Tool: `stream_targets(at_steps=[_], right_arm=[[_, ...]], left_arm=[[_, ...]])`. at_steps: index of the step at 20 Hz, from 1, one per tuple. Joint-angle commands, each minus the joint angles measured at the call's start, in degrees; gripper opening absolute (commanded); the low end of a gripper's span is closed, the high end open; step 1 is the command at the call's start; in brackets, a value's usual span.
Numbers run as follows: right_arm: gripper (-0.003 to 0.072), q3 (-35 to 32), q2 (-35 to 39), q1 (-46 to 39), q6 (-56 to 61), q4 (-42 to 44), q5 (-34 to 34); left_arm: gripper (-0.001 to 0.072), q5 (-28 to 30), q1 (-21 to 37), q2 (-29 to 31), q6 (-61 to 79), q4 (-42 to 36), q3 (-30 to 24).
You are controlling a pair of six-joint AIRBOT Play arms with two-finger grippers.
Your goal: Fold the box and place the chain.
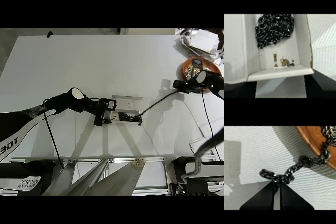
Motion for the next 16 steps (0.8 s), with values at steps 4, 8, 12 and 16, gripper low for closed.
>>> stream_targets(at_steps=[4, 8, 12, 16], right_arm=[[0.0013, 0.07, 6.40, 0.17, -3.43, 0.68, 1.75], [0.0013, 0.07, 14.27, 0.20, -7.74, 0.72, 7.43], [0.0012, 0.07, 23.52, 0.17, -13.51, 3.19, 16.68], [0.0013, 0.07, 34.25, 0.20, -20.24, 14.14, 26.34]], left_arm=[[0.0276, 0.00, 0.04, 0.04, 0.04, 0.02, 0.04], [0.0276, -0.02, 0.04, 0.02, 0.02, 0.00, 0.04], [0.0276, -0.02, 0.04, 0.04, 0.02, 0.00, 0.04], [0.0276, -0.04, 0.04, 0.04, 0.04, 0.00, 0.04]])
